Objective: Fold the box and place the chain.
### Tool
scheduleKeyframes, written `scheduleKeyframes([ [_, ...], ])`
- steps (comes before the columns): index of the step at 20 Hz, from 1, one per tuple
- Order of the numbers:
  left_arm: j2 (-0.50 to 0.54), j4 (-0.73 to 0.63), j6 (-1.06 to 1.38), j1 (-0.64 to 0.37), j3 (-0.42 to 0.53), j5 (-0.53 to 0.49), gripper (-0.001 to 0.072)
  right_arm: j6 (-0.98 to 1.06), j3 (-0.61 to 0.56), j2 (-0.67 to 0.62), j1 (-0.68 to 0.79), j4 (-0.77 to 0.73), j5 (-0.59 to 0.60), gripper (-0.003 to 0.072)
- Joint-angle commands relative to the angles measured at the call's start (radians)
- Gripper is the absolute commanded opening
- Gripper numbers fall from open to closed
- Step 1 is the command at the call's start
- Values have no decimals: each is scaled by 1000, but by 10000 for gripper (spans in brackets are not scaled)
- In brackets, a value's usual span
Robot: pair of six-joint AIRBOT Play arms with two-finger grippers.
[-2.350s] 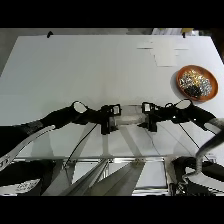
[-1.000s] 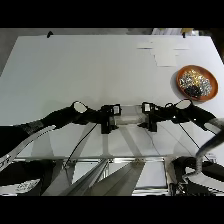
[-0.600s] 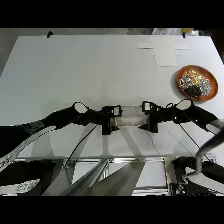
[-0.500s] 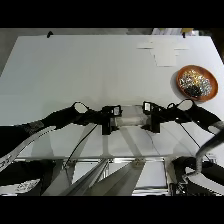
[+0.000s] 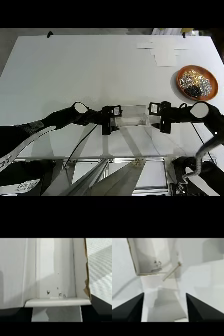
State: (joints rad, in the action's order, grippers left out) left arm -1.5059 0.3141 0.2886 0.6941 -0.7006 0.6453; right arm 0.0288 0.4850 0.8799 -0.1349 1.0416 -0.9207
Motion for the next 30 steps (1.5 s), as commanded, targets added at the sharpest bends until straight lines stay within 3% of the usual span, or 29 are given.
scheduleKeyframes([
  [1,1,0,0,-1,0,-1,101,23,5,-146,0,-64,8,298],
  [2,1,0,0,-1,0,-1,101,24,5,-153,0,-143,-5,118],
  [3,1,0,0,-1,0,-1,101,23,5,-148,0,-227,-24,21],
  [7,1,0,0,-1,0,-1,101,17,5,-47,0,-444,52,20],
  [12,1,0,0,-1,0,-1,101,87,5,237,0,-662,249,20],
  [14,1,0,0,-1,0,-1,101,181,5,324,0,-647,287,20],
  [18,1,0,0,-1,0,-1,101,203,6,354,0,-633,173,20],
  [24,1,0,0,-1,0,-1,101,216,32,180,0,-602,130,20],
  [27,1,0,0,-1,0,-1,101,241,38,18,0,-434,108,19],
  [30,1,0,0,-1,0,-1,101,240,37,-91,0,-121,-39,19],
])
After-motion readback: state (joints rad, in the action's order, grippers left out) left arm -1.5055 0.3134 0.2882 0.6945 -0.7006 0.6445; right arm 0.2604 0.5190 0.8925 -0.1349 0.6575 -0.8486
